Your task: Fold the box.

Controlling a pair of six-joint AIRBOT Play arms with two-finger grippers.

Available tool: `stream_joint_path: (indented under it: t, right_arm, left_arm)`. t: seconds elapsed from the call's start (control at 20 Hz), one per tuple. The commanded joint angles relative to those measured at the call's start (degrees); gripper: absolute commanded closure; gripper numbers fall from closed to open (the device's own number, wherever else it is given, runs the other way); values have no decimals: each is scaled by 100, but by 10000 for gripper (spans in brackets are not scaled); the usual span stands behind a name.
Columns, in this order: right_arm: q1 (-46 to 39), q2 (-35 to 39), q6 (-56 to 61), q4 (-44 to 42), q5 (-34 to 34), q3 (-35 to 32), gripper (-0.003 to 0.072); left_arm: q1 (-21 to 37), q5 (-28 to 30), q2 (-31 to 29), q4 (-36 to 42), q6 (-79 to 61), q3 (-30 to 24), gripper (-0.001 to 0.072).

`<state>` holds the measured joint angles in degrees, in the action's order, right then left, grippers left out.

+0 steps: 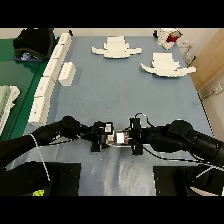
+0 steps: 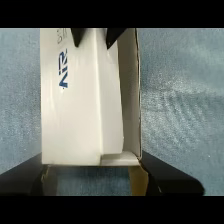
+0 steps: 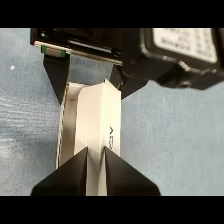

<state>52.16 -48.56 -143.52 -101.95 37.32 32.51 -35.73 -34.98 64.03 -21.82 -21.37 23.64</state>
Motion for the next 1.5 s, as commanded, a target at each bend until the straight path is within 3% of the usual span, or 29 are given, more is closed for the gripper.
stream_joint_path:
  t: [0.0,0.6,0.7,0.75,0.8,1.1,1.25,1.3,1.45]
  right_arm:
    - [11,-70,9,-247,87,2,537]
    - [11,-221,0,-483,240,2,536]
    - [11,-208,0,-485,238,4,457]
    - [11,-208,0,-485,236,4,354]
    - [11,-208,-2,-496,236,4,335]
    - [9,57,4,-743,234,4,335]
    - [0,337,446,-1368,216,2,337]
    - [-46,372,619,-1650,186,-9,344]
    - [-162,542,815,-2739,-682,-428,644]
  left_arm:
    - [0,-7,0,-4,-4,4,198]
    - [0,-7,0,-4,-4,4,198]
    - [0,-7,0,-4,-4,4,198]
    - [0,-7,0,-4,-4,7,198]
    - [0,-7,0,-4,-4,4,198]
    - [0,-7,0,-4,-4,7,198]
    - [0,-4,0,-4,-4,4,197]
    - [0,-4,0,-4,-4,7,198]
    - [0,-7,0,-4,-4,7,198]
